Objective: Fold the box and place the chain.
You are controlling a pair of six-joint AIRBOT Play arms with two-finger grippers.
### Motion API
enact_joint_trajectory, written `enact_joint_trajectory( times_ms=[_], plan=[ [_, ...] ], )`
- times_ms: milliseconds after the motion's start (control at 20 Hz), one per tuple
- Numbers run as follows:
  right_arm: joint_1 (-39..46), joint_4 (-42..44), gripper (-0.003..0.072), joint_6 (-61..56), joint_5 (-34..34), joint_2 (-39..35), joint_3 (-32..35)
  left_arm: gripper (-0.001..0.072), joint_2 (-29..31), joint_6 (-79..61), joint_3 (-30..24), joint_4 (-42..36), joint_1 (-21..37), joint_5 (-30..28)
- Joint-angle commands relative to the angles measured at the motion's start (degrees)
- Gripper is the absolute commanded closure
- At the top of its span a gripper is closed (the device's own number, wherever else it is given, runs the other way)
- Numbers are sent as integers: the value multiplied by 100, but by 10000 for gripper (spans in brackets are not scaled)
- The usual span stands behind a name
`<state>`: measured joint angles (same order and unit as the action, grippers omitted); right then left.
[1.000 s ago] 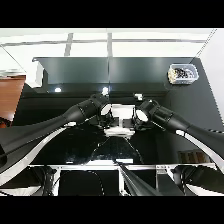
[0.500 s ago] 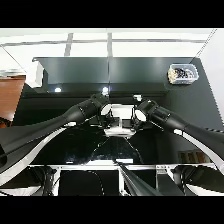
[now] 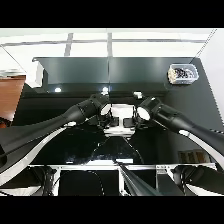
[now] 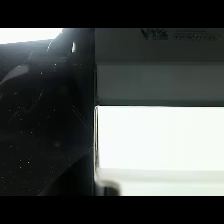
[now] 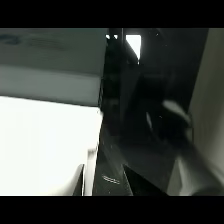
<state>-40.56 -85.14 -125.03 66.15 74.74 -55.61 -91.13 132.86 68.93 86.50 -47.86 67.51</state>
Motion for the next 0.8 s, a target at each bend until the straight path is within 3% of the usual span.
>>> enact_joint_trajectory(
  times_ms=[0, 150, 250, 300, 400, 450, 500, 650, 750],
  plan=[
    [105, -144, 408, 529, 529, -750, -363, 680, 0, 7, 4, -22, 2, -15],
    [496, -953, 409, 608, 691, -1451, -511, 680, 0, 4, 4, -22, 2, -17],
    [872, -2643, 410, 616, 730, -1582, -503, 680, 0, 4, 4, -22, 2, -17],
    [1154, -3342, 459, 619, 476, -1558, -437, 680, 0, 4, 4, -20, 2, -17],
    [1958, -3742, 497, 614, -863, -1547, -87, 680, 0, 4, 4, -22, 2, -22],
    [2426, -3617, 353, 605, -1613, -1482, 90, 680, 0, 4, 4, -20, 2, -26],
    [2914, -3333, 33, 533, -2212, -1320, 203, 680, 0, 4, 4, -22, 2, -39],
    [4113, -2055, 7, 568, -3169, -409, 2, 680, 0, 4, 4, -20, 2, -109],
    [4616, -1652, 8, 730, -2966, 446, -743, 680, 0, 4, 4, -20, 2, -127]
  ],
)
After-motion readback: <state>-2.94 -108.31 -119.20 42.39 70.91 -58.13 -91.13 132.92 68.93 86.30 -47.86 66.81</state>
